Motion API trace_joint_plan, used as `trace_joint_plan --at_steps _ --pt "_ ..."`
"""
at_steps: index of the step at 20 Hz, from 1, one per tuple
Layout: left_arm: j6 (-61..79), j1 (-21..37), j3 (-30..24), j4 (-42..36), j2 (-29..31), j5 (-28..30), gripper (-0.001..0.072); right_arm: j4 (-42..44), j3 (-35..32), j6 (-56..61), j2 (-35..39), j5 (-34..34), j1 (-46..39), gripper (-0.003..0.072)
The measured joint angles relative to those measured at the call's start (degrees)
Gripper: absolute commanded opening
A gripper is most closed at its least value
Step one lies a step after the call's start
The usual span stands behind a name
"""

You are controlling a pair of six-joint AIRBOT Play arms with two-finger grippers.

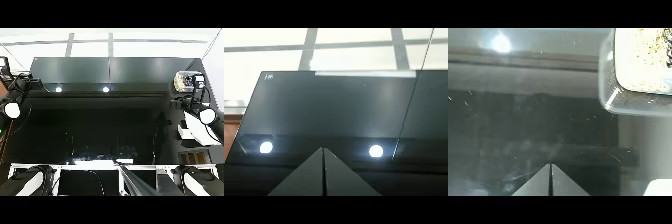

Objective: Fold the box and place the chain.

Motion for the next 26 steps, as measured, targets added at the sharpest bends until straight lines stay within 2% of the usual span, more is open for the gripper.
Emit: trace_joint_plan --at_steps 1,2,5,6,7,8,10,13,16,18,20,23,26 --pt "-0.33 -0.37 0.00 -0.09 1.27 -1.57 0.0029 1.05 0.35 -0.02 0.17 0.48 0.00 0.0663" --pt "-0.72 -0.72 0.00 -0.20 3.06 -4.26 0.0030 1.86 0.81 0.00 0.35 0.94 0.00 0.0717" --pt "-1.16 -1.44 0.00 -0.42 9.84 -15.23 0.0032 1.68 3.58 0.00 1.14 4.09 -0.39 0.0717" --pt "-1.31 -1.62 0.00 -0.55 12.37 -19.28 0.0126 0.44 5.05 0.31 1.31 6.08 -0.98 0.0717" --pt "-1.33 -1.73 0.00 -0.61 14.73 -23.82 0.0384 -1.14 6.60 1.53 1.42 7.65 -1.88 0.0717" --pt "-1.38 -1.81 0.00 -0.63 16.65 -27.15 0.0716 -4.00 8.28 3.74 1.53 9.49 -3.26 0.0717" --pt "-1.77 -1.92 0.00 -0.83 19.80 -32.61 0.0707 -12.96 11.76 10.75 1.62 13.49 -7.61 0.0716" --pt "-2.84 -1.97 0.00 -0.85 22.21 -37.75 0.0707 -27.71 15.37 21.29 1.53 18.16 -19.12 0.0716" --pt "-3.32 -1.99 0.00 -1.09 22.53 -40.79 0.0701 -32.39 16.83 26.10 -0.17 21.38 -34.49 0.0715" --pt "-3.50 -2.10 0.00 -2.08 22.53 -42.05 0.0701 -29.59 17.94 24.17 -2.75 22.91 -43.52 0.0715" --pt "-3.69 -2.45 0.00 -2.84 22.45 -42.49 0.0701 -21.40 21.33 15.91 -7.61 25.81 -50.42 0.0715" --pt "-3.69 -3.26 0.00 -3.43 21.51 -43.01 0.0701 -12.11 29.70 2.45 -17.53 36.35 -54.31 0.0715" --pt "-3.72 -4.72 0.00 -3.85 19.63 -43.54 0.0701 -10.43 37.66 -5.44 -26.40 46.69 -54.69 0.0715"
